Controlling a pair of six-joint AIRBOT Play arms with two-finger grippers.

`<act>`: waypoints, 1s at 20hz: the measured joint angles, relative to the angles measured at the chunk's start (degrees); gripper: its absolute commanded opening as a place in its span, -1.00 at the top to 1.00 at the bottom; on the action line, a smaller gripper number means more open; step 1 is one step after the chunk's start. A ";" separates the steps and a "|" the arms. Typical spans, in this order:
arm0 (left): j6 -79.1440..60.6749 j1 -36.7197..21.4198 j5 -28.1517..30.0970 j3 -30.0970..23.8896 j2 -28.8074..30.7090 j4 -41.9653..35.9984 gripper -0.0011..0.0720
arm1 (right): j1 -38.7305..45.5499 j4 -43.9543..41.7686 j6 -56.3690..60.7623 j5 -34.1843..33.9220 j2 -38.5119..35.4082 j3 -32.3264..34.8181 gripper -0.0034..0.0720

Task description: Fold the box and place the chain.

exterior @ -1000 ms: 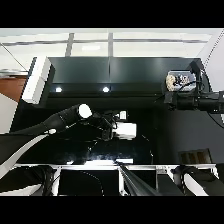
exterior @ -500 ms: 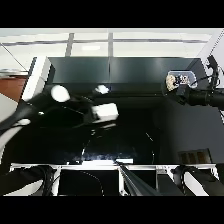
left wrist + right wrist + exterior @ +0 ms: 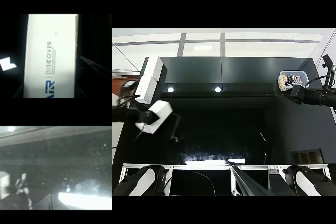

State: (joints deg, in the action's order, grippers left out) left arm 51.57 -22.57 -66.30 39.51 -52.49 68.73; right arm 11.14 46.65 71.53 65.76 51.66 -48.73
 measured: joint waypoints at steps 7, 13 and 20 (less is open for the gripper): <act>-0.26 -17.25 12.11 -2.56 0.15 0.24 0.88 | 0.00 0.50 -1.29 -0.55 0.00 0.00 0.79; -10.16 -17.73 22.51 -2.71 -6.86 -6.95 0.06 | 0.00 0.48 -1.16 -0.46 0.00 0.00 0.79; -15.82 -15.10 27.30 1.14 -10.08 -7.76 -0.98 | -0.79 0.15 0.04 -0.46 0.00 0.00 0.79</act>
State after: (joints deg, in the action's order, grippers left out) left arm 35.75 -37.67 -39.00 40.64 -62.57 60.97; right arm 10.35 46.81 71.57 65.30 51.66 -48.73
